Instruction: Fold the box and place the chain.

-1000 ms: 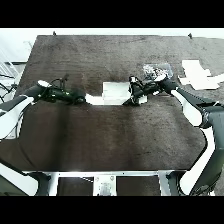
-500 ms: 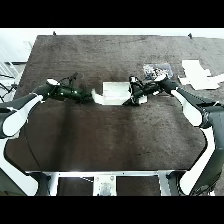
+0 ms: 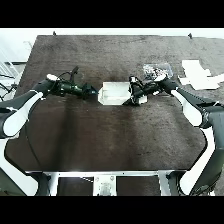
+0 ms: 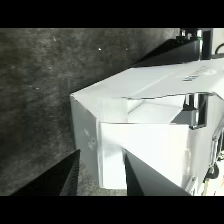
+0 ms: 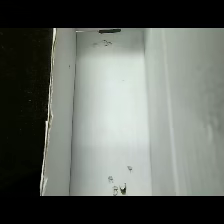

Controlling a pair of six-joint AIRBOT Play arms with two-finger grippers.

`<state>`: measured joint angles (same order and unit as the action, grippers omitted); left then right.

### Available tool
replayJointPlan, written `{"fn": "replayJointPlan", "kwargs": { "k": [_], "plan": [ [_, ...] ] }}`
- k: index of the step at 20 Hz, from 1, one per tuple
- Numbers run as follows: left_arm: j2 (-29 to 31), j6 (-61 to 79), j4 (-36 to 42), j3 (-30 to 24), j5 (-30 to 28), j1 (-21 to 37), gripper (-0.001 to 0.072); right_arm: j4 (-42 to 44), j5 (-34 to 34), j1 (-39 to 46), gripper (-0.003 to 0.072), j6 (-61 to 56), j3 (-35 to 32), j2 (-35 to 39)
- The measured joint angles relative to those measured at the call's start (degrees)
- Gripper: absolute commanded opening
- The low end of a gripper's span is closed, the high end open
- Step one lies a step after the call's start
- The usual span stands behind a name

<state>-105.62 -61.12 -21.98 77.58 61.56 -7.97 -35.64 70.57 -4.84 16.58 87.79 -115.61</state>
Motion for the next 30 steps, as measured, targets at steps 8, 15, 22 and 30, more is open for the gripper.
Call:
{"fn": "replayJointPlan", "kwargs": {
  "k": [8,15,22,30],
  "plan": [
    [0.0,-0.55,0.81,0.28,-2.34,-3.21,0.0348,0.0,0.0,0.0,0.0586,0.02,0.0,0.0],
    [0.07,-4.63,-1.64,2.12,-2.91,-4.72,0.0348,0.0,0.0,0.0,0.0587,0.02,0.0,0.0],
    [0.07,-13.38,-11.96,7.87,-2.38,-7.5,0.0347,0.0,0.0,0.0,0.0587,0.02,0.0,0.0],
    [0.07,-23.61,-25.14,12.55,-2.19,-11.72,0.0347,0.0,-0.02,0.02,0.0587,0.0,0.0,0.0]
  ]
}}
